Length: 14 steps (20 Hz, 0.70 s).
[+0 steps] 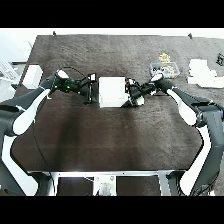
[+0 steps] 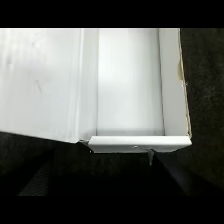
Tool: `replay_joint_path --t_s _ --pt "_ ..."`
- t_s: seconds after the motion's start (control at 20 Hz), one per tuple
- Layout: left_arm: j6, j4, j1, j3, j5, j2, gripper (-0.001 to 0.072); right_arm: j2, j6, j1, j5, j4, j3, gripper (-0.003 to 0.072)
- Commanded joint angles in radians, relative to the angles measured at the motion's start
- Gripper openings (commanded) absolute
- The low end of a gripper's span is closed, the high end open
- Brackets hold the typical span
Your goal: Fold the box and place the chain.
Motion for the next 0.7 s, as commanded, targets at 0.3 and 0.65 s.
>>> replay_joint_path --t_s 0.3,0.65 --pt "0.092 -0.013 0.037 0.0 -0.094 -0.001 0.072 0.0 0.0 0.001 0.0 0.0 0.0 0.0592" --pt "0.085 -0.109 0.037 0.0 -0.122 -0.062 0.072 0.0 0.0 0.001 0.0 0.001 0.0 0.0592"
